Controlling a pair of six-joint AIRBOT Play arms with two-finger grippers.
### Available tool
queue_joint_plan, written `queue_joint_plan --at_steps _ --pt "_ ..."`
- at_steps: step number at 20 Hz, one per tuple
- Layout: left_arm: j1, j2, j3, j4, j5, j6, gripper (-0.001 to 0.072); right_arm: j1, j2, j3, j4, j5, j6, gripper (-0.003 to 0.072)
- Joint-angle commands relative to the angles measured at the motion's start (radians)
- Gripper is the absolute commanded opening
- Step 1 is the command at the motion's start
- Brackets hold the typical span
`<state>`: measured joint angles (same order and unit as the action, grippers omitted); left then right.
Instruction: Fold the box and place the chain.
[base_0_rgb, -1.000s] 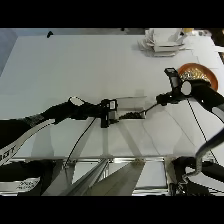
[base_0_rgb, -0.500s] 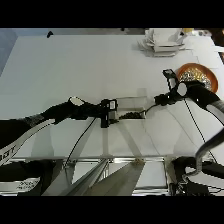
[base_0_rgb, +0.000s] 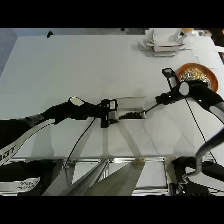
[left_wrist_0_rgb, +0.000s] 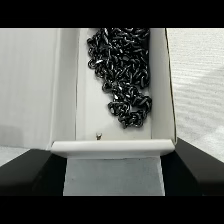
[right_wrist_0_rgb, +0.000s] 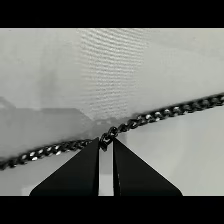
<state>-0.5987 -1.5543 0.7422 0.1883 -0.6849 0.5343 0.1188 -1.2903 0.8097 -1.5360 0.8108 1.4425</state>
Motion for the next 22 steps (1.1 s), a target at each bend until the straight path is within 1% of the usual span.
queue_joint_plan --at_steps 1,3,6,8,11,13,15,17,22 --pt "0.000 0.000 0.000 0.000 0.000 0.000 0.0016 0.001 0.122 0.001 0.076 0.041 -0.011 0.0016" --pt "0.000 0.000 0.000 0.000 0.000 0.000 0.0016 0.014 0.229 0.000 0.142 0.077 -0.013 0.0016" --pt "0.000 0.000 0.000 0.000 0.000 0.000 0.0016 0.100 0.406 0.000 0.152 0.132 -0.013 0.0017" --pt "0.000 0.000 0.000 0.000 0.000 0.000 0.0016 0.168 0.502 0.001 0.153 0.171 -0.013 0.0017" --pt "0.000 0.000 0.000 0.000 0.000 0.000 0.0016 0.260 0.591 0.001 0.160 0.236 -0.012 0.0017" --pt "0.000 0.000 0.000 0.000 0.000 0.000 0.0016 0.302 0.622 0.001 0.203 0.256 -0.012 0.0016" --pt "0.000 0.000 0.000 0.000 0.000 0.000 0.0016 0.334 0.632 0.001 0.282 0.251 -0.016 0.0017" --pt "0.000 0.000 0.000 0.000 0.000 0.000 0.0016 0.365 0.631 0.000 0.356 0.233 -0.063 0.0016" --pt "0.000 0.000 0.000 0.000 0.000 0.000 0.0016 0.443 0.631 0.000 0.394 0.104 -0.104 0.0017"
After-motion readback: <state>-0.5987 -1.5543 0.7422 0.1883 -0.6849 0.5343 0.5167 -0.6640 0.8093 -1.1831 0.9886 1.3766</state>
